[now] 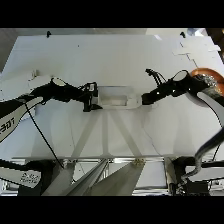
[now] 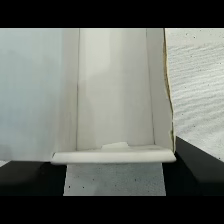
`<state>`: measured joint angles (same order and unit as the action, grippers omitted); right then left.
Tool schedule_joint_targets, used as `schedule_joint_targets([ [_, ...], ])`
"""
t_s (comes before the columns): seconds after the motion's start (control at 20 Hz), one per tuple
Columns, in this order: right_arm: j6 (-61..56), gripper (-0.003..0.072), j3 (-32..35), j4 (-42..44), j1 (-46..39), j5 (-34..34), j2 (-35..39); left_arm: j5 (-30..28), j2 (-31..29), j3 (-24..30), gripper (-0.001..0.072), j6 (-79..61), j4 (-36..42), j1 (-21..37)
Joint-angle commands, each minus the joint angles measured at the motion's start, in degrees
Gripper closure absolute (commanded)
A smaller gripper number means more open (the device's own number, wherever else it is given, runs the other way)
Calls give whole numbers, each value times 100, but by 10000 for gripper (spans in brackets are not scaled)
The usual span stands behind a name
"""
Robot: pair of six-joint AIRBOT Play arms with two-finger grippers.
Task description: Fold the box and place the chain.
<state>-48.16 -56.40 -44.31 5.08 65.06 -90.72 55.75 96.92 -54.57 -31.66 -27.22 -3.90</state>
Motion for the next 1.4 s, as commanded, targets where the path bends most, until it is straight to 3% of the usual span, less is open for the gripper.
schedule_joint_targets([
  [0.0,59,592,4,291,20,96,-15,0,-4,-2,493,-2,-2,0],
  [0.45,376,573,4,990,20,302,-13,0,-4,-2,493,-2,-2,0],
  [0.6,498,485,4,1235,22,334,-13,0,-4,-2,493,-2,-2,0],
  [0.95,822,480,4,1331,334,321,-13,0,-4,-2,493,-2,-2,0],
  [1.05,826,351,4,1329,422,260,-13,0,-4,-2,493,-2,-2,0],
  [1.35,970,343,4,1333,450,223,-13,0,-4,-2,493,-2,-2,0],
])
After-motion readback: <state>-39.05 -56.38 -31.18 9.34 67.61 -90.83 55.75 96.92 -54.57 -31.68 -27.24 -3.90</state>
